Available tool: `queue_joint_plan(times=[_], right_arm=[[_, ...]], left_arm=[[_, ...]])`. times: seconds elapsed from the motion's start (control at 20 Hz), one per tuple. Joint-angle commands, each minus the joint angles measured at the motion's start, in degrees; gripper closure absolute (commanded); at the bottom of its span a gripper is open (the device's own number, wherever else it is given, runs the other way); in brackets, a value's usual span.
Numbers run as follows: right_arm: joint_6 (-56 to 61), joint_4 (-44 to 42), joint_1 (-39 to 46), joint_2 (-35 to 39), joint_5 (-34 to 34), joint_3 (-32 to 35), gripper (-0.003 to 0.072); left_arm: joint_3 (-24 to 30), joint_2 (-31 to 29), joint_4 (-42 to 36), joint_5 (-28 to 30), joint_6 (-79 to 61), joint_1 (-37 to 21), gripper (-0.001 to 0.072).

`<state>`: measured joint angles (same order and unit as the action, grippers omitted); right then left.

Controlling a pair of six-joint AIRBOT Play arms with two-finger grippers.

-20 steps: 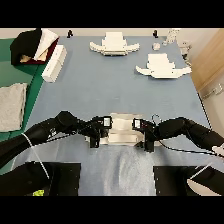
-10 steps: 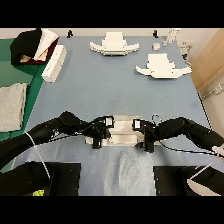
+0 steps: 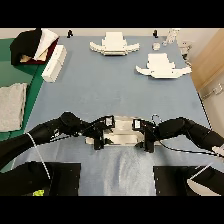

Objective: Fold the box.

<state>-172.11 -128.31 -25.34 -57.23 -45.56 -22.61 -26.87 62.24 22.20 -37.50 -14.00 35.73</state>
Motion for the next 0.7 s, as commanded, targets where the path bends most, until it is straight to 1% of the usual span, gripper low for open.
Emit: queue_joint_plan(times=[0.0,0.05,0.35,0.4,0.45,0.5,0.55,0.65], right_arm=[[0.0,0.0,0.0,0.0,0.1,0.0,0.0177],[0.0,0.0,0.0,0.0,0.1,0.0,0.0177],[0.0,0.0,0.0,0.0,0.1,0.0,0.0177],[0.0,0.0,0.0,0.0,0.1,0.0,0.0177],[0.0,0.0,0.0,0.0,0.1,0.0,0.0177],[0.0,0.0,0.0,0.0,0.1,0.0,0.0177],[0.0,0.0,0.0,0.0,0.1,0.0,0.0177],[0.0,0.0,0.0,0.0,0.1,0.0,0.0177]], left_arm=[[0.0,0.3,0.1,1.0,-0.1,0.0,0.0139],[0.0,0.7,0.0,1.0,0.1,0.0,0.0017],[0.0,1.7,0.1,1.0,0.3,0.0,0.0018],[0.0,1.7,0.1,1.0,1.6,0.0,0.0099],[-0.1,1.7,0.8,1.0,3.2,-0.1,0.0369],[-0.2,1.2,3.7,0.9,5.6,-0.1,0.0607],[-0.2,0.3,6.8,0.9,9.5,-0.1,0.0697],[-0.2,-2.6,14.5,0.8,20.6,-0.1,0.0695]])
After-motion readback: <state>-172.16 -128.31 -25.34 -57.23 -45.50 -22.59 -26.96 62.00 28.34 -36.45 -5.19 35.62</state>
